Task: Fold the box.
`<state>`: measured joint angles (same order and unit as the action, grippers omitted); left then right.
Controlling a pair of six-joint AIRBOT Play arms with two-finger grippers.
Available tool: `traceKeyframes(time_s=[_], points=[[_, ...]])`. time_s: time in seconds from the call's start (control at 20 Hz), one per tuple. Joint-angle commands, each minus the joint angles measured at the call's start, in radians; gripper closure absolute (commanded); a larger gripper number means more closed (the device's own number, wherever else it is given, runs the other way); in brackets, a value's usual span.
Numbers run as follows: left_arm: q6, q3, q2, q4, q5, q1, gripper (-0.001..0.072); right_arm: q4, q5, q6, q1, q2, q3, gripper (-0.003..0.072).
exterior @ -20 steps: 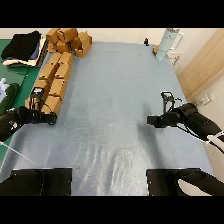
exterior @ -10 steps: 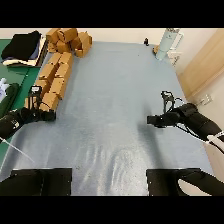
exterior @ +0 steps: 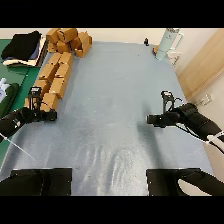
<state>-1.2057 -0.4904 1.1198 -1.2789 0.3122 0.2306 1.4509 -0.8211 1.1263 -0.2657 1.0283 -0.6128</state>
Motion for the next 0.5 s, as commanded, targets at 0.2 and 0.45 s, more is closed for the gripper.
traceKeyframes(time_s=[0.2,0.45], points=[[0.0,-0.016,-0.003,-0.007,0.105,0.002,0.0004,0.004,0.001,0.0,0.0,0.001,-0.001,0.0681],[-0.009,-0.124,-0.093,-0.048,0.492,0.002,0.0004,0.004,0.001,0.001,0.0,0.001,-0.001,0.0681]])
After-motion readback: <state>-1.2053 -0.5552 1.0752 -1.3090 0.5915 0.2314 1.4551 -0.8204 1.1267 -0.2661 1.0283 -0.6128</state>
